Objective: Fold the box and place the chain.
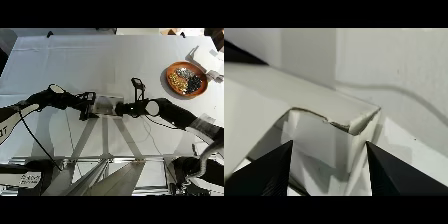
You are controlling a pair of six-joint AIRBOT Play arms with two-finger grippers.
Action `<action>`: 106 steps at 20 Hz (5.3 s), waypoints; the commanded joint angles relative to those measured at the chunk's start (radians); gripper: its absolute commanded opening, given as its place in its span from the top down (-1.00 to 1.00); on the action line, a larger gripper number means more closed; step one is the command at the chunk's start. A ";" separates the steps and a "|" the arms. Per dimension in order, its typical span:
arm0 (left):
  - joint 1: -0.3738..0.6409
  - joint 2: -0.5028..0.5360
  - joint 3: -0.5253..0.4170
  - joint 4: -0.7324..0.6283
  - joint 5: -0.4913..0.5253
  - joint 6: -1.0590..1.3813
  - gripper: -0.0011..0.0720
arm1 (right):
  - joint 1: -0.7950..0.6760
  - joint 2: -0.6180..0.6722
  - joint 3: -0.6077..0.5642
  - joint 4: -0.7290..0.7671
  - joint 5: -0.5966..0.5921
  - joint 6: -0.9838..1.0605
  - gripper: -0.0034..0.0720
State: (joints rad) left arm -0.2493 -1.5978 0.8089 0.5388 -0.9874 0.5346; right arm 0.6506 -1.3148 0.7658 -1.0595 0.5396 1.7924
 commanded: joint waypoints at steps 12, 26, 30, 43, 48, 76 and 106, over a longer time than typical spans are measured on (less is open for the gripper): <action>0.000 -0.001 0.000 0.000 0.000 0.000 0.40 | 0.026 -0.071 0.106 -0.443 0.158 0.345 -0.29; 0.000 -0.001 0.000 0.000 0.000 0.000 0.40 | 0.084 -0.188 0.279 -0.492 0.396 0.427 -0.28; 0.000 0.000 0.000 0.000 0.000 0.000 0.40 | 0.096 -0.246 0.321 -0.536 0.393 0.518 -0.26; 0.000 -0.001 0.000 0.000 -0.001 0.000 0.40 | 0.111 -0.263 0.332 -0.581 0.336 0.689 -0.06; 0.000 0.000 0.000 0.000 -0.003 0.000 0.40 | 0.111 -0.187 0.331 -0.582 0.393 0.630 -0.26; 0.000 -0.001 0.000 0.000 -0.004 0.000 0.40 | -0.710 0.092 0.331 -0.663 0.410 -0.014 -0.23; 0.000 0.000 0.000 0.000 -0.004 0.000 0.40 | -0.802 -0.038 0.344 -0.567 0.356 -0.156 0.88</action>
State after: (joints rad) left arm -0.2497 -1.5982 0.8089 0.5392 -0.9924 0.5343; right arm -0.1543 -1.4326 1.1095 -1.6264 0.7898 1.6936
